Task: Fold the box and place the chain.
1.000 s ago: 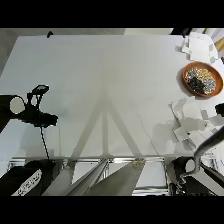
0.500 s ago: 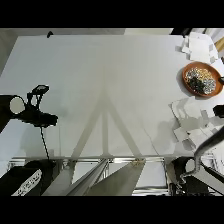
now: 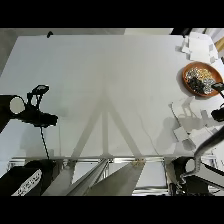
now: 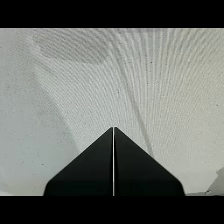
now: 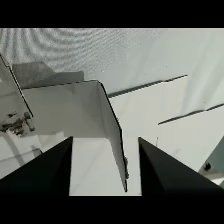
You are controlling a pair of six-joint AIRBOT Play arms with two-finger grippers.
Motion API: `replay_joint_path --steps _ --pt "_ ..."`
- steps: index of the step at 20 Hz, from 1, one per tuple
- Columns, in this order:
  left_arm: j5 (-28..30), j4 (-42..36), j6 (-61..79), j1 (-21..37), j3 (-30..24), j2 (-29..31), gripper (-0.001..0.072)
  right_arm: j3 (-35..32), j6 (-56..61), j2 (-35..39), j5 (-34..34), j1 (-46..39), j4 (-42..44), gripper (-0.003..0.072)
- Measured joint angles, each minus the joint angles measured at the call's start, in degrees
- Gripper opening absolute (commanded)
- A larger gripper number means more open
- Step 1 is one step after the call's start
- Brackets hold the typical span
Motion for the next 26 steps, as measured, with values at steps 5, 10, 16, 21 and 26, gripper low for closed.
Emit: replay_joint_path --steps 5,10,16,21,26 --pt "0.0 0.0 0.0 0.0 0.0 0.0 0.0012 0.0 0.0 -1.7 1.5 0.0 -0.9 0.0011" --pt "0.0 0.0 0.0 0.0 0.0 0.0 0.0012 -0.1 -1.6 -0.2 7.4 1.0 7.6 0.0009" --pt "0.0 0.0 0.0 0.0 0.0 0.0 0.0012 -7.3 -4.0 9.3 9.8 4.7 32.5 0.0009" --pt "0.0 0.0 0.0 0.0 0.0 0.0 0.0012 -20.5 -2.1 22.0 1.5 16.3 46.0 0.0009" --pt "0.1 0.0 0.0 0.0 0.0 0.0 0.0012 -27.5 6.7 30.3 -8.3 27.7 49.6 0.001"
